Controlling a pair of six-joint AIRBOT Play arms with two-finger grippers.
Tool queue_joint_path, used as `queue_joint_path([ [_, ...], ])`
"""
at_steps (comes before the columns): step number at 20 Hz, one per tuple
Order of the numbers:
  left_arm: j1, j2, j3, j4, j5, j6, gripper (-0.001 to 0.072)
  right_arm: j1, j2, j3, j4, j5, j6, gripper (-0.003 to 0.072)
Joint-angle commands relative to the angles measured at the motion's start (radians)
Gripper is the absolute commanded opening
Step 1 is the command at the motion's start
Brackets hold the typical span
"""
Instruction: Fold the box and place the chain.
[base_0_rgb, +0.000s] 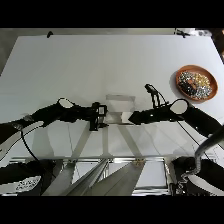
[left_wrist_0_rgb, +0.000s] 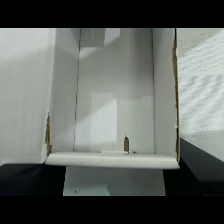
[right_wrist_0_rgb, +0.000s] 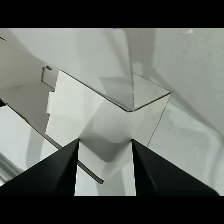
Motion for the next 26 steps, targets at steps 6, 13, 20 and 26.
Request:
queue_joint_path([
  [6,0.000,0.000,0.001,0.001,0.000,0.001,0.0209,0.153,-0.027,0.125,-0.393,0.014,0.395,0.0461],
  [13,0.000,0.000,0.001,0.001,0.000,0.001,0.0209,0.282,-0.146,0.190,-0.555,-0.002,0.703,0.0461],
  [20,0.000,0.000,0.001,0.001,0.000,0.001,0.0209,0.328,-0.216,0.254,-0.642,0.049,0.918,0.0460],
  [26,0.000,0.000,0.001,0.001,0.000,0.001,0.0209,0.359,-0.288,0.316,-0.688,0.113,0.992,0.0389],
])
